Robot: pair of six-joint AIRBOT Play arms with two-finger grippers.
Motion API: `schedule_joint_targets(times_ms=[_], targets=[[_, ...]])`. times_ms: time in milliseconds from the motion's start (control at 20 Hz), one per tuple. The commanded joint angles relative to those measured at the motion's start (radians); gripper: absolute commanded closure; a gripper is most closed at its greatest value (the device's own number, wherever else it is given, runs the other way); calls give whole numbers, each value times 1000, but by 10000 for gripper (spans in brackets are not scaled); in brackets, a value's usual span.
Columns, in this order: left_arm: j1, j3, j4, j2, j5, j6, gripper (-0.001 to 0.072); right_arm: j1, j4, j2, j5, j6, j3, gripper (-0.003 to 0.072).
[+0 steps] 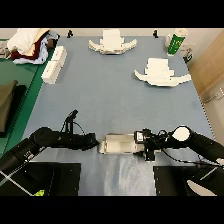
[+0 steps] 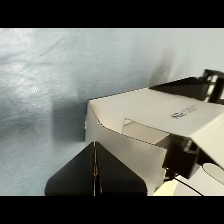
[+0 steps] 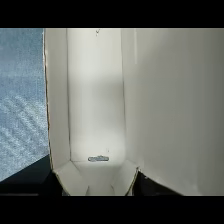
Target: Fold the box.
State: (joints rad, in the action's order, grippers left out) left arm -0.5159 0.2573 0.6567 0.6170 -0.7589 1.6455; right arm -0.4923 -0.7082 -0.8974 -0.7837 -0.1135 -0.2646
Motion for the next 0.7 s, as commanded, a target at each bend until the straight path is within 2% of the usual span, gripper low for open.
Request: schedule_joint_targets(times_ms=[0, 50, 150, 200, 400, 550, 650], targets=[[-6, 28, -37, 1, 8, 1, 693, 0, 0, 1, 0, 0, 0, 189], [-6, 28, -52, 1, 1, 0, 688, 0, 0, 1, 0, 0, 0, 188], [-6, 28, -55, 1, -18, -6, 306, 0, 0, 1, 0, 0, 0, 188], [-6, 28, -55, 1, -21, -6, 278, 0, 0, 1, 0, 0, 0, 188], [-6, 27, -52, 1, 37, -6, 277, 0, 0, 1, 0, 0, 0, 188], [-11, 28, -78, 1, 23, -5, 286, 0, 0, 1, 0, 0, 0, 189], [-50, 45, -87, 2, 31, 5, 300, 0, 0, 1, 0, 0, 0, 188]])
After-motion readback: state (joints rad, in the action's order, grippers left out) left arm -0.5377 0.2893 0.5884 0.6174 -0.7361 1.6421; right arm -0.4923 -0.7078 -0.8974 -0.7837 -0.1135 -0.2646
